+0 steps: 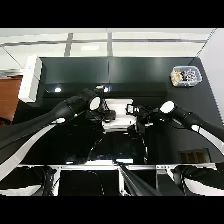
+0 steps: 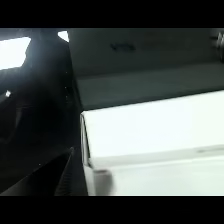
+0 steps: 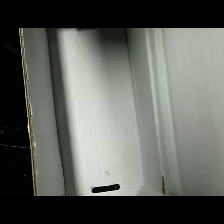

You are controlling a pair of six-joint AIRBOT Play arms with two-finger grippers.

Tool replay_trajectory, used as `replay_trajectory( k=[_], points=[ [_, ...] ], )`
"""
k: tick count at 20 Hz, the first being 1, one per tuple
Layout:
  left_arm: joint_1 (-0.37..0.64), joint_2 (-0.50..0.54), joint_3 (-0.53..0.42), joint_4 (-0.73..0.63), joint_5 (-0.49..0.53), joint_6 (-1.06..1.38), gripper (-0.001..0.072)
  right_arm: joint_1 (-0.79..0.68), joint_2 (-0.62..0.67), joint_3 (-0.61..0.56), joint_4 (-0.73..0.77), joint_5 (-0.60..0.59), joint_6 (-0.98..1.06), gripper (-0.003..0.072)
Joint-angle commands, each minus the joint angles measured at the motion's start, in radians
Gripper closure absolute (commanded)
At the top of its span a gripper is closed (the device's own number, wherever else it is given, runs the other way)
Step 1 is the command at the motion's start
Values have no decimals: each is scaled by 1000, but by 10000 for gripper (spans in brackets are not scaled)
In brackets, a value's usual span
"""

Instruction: Fold the box and place the chain.

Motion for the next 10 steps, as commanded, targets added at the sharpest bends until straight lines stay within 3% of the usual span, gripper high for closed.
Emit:
replay_trajectory(
  k=[1, 6, 9, 10],
  points=[
    [-29, -34, 45, 68, -85, -78, 342, 1, 0, 0, 1, 0, 0, 441],
    [-41, -48, 63, 68, -88, -89, 344, 1, 0, 0, 0, 0, 0, 441],
    [-40, -53, 63, 58, -85, -89, 498, 1, 0, 0, 1, 0, 0, 441],
    [-40, -53, 63, 56, -85, -89, 603, 1, 0, 0, 0, 0, 0, 441]
  ],
)
